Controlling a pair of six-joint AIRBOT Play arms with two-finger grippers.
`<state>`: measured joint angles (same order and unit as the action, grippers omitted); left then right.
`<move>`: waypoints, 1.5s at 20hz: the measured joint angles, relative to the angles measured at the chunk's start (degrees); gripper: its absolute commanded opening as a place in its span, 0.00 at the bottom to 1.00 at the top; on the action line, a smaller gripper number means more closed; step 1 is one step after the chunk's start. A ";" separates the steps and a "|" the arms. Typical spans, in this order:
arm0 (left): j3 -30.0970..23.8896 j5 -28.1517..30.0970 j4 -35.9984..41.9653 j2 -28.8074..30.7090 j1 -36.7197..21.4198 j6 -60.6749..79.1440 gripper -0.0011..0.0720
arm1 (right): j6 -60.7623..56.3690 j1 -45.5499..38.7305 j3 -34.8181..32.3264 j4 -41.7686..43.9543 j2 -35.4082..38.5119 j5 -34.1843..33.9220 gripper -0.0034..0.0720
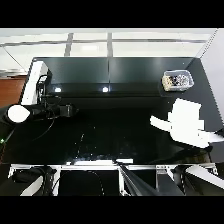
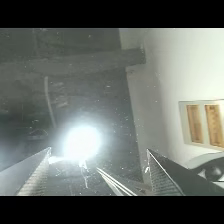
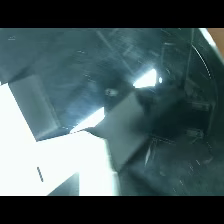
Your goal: Fold the box and place the chain.
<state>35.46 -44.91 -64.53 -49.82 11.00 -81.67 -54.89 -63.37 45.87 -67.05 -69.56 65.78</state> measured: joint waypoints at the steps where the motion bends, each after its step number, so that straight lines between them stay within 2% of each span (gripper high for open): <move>1: -0.02 0.20 0.37 0.00 0.00 -0.02 0.98 | 1.16 0.92 0.68 0.46 -0.22 0.57 0.06; 7: 0.00 0.90 2.05 0.00 0.00 -0.02 0.98 | 4.15 10.54 2.93 4.15 -0.42 4.74 0.06; 12: -0.02 1.20 2.43 -0.02 0.00 0.00 0.98 | 4.50 21.07 1.81 10.80 4.48 5.99 0.06; 16: -0.02 1.88 2.47 -0.20 0.02 0.04 0.98 | 4.68 31.50 -4.46 20.00 11.87 0.52 0.06; 20: 0.00 3.06 3.43 -1.90 0.46 0.20 0.98 | 5.05 45.92 -13.49 27.96 16.46 -8.20 0.06; 23: 0.22 4.24 7.02 -5.73 1.09 1.84 0.98 | 4.57 57.57 -19.21 32.02 17.64 -16.92 0.06; 25: 1.55 3.32 12.11 -10.27 0.74 5.42 0.98 | 3.56 63.60 -21.62 33.59 17.97 -21.73 0.06; 30: 6.54 -6.47 34.93 -26.62 -2.58 19.50 0.96 | 2.27 71.17 -23.89 35.12 18.27 -27.19 0.06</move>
<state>42.00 -51.37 -29.61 -76.44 8.43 -62.17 -52.62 7.79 21.98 -31.92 -51.29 38.59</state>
